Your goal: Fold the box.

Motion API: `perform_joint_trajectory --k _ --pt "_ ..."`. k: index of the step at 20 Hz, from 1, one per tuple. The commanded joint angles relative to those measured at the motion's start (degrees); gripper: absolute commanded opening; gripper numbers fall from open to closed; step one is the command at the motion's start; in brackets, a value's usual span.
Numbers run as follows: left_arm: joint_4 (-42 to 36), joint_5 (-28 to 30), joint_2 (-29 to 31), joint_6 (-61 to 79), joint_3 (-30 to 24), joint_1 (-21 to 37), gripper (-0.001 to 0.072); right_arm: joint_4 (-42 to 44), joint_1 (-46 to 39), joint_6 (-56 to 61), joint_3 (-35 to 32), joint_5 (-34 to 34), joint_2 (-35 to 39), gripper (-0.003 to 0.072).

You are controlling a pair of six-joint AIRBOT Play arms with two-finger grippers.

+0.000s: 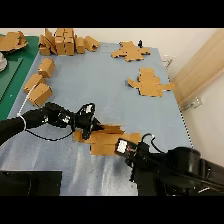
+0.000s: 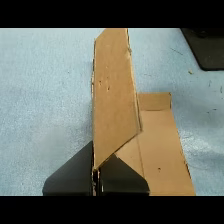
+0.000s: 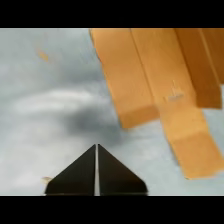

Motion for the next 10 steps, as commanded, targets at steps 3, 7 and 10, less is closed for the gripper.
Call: perform_joint_trajectory --k 3,7,10 --pt "0.0 -0.1 0.0 0.0 0.1 0.0 0.0014 -24.5 9.1 5.9 -4.5 9.2 -4.3 0.0498" --pt "0.0 0.0 0.0 0.0 0.1 0.0 0.0014 -25.2 9.1 5.8 -4.5 14.1 -11.3 0.0498" --pt "0.0 0.0 0.0 0.0 0.1 0.0 0.0013 -24.1 9.1 1.7 -4.5 12.8 -14.6 0.0498"
